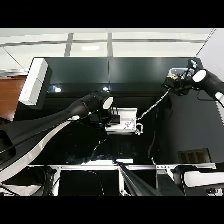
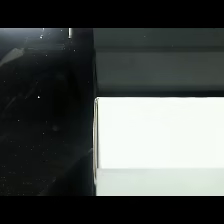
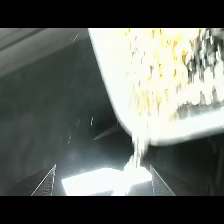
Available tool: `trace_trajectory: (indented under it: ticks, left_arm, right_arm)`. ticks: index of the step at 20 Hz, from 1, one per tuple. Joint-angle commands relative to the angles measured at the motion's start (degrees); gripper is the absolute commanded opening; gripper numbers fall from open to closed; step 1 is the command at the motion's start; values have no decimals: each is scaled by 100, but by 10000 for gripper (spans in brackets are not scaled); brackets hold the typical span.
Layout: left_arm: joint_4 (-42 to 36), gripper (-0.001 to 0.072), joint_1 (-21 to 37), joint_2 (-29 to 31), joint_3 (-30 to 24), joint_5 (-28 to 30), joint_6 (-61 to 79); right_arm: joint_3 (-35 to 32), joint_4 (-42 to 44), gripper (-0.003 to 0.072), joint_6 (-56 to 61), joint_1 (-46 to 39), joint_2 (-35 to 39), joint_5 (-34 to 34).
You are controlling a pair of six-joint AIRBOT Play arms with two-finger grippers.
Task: Fold the box and place the chain.
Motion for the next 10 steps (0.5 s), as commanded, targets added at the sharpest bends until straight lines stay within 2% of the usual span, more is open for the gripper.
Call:
trace_trajectory:
  ticks: [1, 2, 4, 5, 6, 8, 10]
  left_arm:
    - [-7, 33, 0, -4, 2, -9, 2]
    - [-11, 33, 2, -4, 2, -9, 2]
    - [-9, 33, 0, -4, 2, -7, 2]
    - [-9, 32, 0, -4, 2, -11, 2]
    - [-13, 33, 0, -4, 2, -20, 2]
    - [-20, 33, 2, -4, 2, -22, 2]
    - [-20, 32, 2, -4, 2, -22, 2]
  right_arm:
    - [658, -352, 700, 323, -13, -715, 227]
    - [658, -391, 607, 330, -15, -723, 188]
    - [658, -452, 316, 330, -22, -723, 188]
    - [658, -448, 128, 328, -28, -723, 227]
    - [658, -426, 16, 330, -33, -710, 326]
    - [658, -435, 14, 234, -2, -531, 623]
    - [654, -435, 14, -358, 17, -4, 1071]
